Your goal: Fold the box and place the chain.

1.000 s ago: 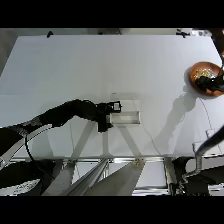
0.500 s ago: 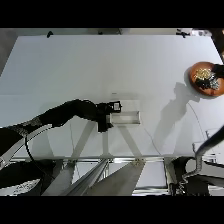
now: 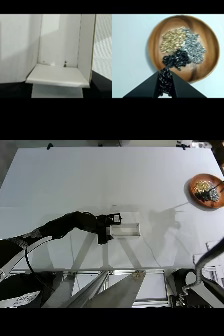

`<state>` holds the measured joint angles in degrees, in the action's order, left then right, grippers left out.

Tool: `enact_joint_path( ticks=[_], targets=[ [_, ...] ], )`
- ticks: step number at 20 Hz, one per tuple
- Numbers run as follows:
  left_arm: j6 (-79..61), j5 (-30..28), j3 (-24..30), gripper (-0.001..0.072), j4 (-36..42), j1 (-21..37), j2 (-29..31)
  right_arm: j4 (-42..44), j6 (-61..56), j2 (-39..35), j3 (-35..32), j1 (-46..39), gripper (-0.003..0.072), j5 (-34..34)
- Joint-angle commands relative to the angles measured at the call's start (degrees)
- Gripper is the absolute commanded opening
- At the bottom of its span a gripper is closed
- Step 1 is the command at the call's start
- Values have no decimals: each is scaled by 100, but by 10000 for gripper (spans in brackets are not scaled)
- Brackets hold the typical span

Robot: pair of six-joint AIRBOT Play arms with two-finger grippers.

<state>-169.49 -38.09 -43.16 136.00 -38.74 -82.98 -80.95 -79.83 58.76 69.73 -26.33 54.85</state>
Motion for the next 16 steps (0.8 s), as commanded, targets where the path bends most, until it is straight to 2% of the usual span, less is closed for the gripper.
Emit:
enact_joint_path(
  ticks=[1,9,12,16],
  targets=[
    [-2,-2,-2,274,0,-4,-2,763,236,-837,7,387,14,859],
    [-2,-2,-2,274,-2,-4,-4,1449,208,-2361,7,1996,15,1362],
    [-2,-2,-2,274,-2,-4,-2,1711,256,-2702,7,2459,15,1663],
    [-2,0,-2,274,-2,-4,-2,2026,522,-2924,7,3121,15,2396]
  ],
)
